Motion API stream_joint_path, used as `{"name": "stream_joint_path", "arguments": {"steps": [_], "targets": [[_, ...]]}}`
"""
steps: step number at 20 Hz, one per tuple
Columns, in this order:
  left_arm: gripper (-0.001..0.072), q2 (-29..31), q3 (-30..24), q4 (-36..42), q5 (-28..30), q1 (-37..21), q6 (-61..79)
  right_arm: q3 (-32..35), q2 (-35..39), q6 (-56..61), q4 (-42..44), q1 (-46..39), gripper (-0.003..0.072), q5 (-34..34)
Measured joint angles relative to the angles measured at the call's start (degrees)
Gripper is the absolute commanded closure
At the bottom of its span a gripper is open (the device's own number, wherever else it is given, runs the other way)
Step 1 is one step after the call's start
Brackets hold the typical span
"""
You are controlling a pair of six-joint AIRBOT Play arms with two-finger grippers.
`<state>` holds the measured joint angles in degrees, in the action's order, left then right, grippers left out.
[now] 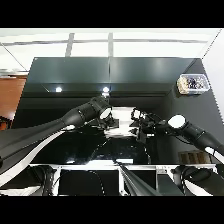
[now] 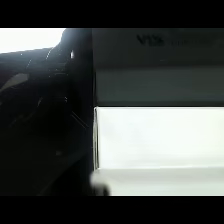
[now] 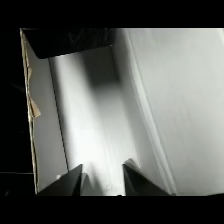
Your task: Fold the box and place the chain.
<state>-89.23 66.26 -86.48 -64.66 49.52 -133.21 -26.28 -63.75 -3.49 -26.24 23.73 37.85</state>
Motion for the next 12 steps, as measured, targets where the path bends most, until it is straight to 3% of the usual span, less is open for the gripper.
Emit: {"name": "stream_joint_path", "arguments": {"steps": [1, 2, 3, 4, 5, 7, 10, 12], "targets": [[0.0680, 0.00, 0.00, 0.02, 0.02, 0.00, -0.02, 0.00, -0.09, 0.22, 0.22, 0.07, 0.0303, -0.31], [0.0680, 0.00, 0.00, 0.07, 0.02, 0.00, 0.00, 0.00, -0.22, 0.42, 0.37, 0.13, 0.0447, -0.70], [0.0680, 0.00, 0.00, 0.09, 0.02, 0.00, 0.00, 0.00, -0.26, 0.66, 0.37, 0.17, 0.0460, -0.90], [0.0680, 0.00, 0.00, 0.13, 0.11, 0.00, 0.02, 0.02, -0.31, 1.27, 0.42, 0.20, 0.0295, -1.11], [0.0680, 0.00, 0.00, 0.15, 0.20, 0.00, 0.07, 0.02, -0.33, 1.79, 0.50, 0.24, 0.0315, -1.03], [0.0680, 0.00, 0.00, 0.17, 0.17, 0.00, 0.15, 0.00, -0.37, 2.80, 0.50, 0.24, 0.0643, -0.92], [0.0680, -0.04, 0.00, 0.20, 0.17, -0.04, 0.17, -0.20, 0.13, 7.13, -0.87, -0.11, 0.0672, -0.37], [0.0680, -0.20, 0.02, 0.20, 0.15, -0.04, 0.17, -1.60, 2.01, 16.87, -4.74, -2.19, 0.0672, 2.36]]}}
